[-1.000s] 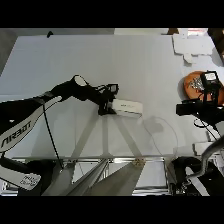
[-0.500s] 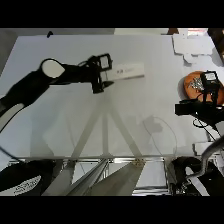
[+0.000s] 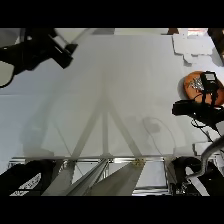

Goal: Fold the box and place the chain.

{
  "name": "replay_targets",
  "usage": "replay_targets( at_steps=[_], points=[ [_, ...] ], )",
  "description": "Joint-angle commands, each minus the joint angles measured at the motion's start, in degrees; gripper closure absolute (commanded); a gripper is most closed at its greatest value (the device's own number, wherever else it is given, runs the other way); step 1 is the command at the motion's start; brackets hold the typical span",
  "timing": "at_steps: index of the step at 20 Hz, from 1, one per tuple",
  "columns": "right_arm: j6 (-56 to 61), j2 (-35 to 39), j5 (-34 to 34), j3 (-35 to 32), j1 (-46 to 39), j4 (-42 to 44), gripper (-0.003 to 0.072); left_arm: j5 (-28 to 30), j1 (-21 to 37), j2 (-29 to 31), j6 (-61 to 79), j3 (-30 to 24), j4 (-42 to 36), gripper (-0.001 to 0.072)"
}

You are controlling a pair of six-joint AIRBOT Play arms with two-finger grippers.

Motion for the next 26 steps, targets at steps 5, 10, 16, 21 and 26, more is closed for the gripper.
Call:
replay_targets(
  at_steps=[5, 10, 16, 21, 26],
  points=[
    [0.0, 0.0, -0.1, 0.0, 0.0, 1.6, 0.0679, -6.1, 21.4, 1.0, -24.4, 0.0, -0.4, 0.0703],
    [0.0, 0.0, -0.1, 0.0, 0.0, 1.6, 0.0679, -8.0, 27.8, -4.8, -23.9, 0.0, -5.7, 0.0704],
    [0.0, 0.0, -0.2, 0.0, 0.0, 1.6, 0.0679, -9.8, 25.3, -19.3, -20.9, -0.1, -5.9, 0.0705],
    [0.0, 0.0, -0.2, 0.0, 0.0, 1.6, 0.0679, -3.8, 21.1, -27.5, -18.4, -3.3, -5.3, 0.0706],
    [0.0, 0.0, -0.2, 0.0, 0.0, 1.6, 0.0679, -5.1, 19.6, -33.5, -17.9, -4.3, -5.3, 0.0704]
  ],
)
